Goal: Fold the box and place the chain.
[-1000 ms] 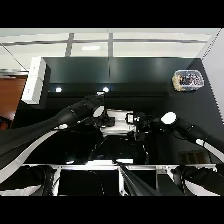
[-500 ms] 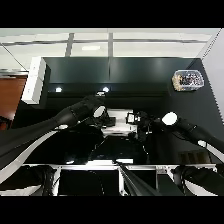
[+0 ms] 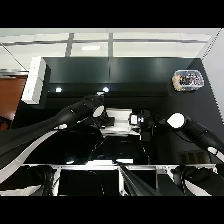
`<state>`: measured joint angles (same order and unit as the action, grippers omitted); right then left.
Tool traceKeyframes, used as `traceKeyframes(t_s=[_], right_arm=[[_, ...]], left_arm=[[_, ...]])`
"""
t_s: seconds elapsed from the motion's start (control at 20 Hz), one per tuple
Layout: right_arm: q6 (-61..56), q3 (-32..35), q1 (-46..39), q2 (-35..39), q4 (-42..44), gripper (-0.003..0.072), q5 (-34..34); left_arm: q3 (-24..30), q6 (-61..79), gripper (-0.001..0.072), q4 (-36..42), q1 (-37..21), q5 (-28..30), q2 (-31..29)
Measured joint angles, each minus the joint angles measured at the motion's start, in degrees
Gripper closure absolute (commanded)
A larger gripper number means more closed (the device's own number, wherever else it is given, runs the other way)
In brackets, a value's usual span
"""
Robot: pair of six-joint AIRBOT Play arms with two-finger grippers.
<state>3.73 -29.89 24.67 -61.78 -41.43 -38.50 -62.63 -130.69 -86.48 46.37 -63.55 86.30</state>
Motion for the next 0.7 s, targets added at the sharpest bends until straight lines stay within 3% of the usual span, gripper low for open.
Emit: traceKeyframes(t_s=[0.35,0.65,0.7], right_arm=[[-0.72,0.0,0.2,0.13,1.2,0.049,-0.24],[-1.09,0.02,3.43,-3.21,10.93,0.0494,1.77],[-1.25,0.02,3.85,-3.85,12.7,0.0602,2.38]], left_arm=[[0.0,0.0,0.0681,0.15,-0.02,0.07,0.0],[0.0,0.04,0.068,-0.02,-0.04,-0.15,0.0],[0.0,0.02,0.0681,0.02,-0.02,-0.13,0.0]])
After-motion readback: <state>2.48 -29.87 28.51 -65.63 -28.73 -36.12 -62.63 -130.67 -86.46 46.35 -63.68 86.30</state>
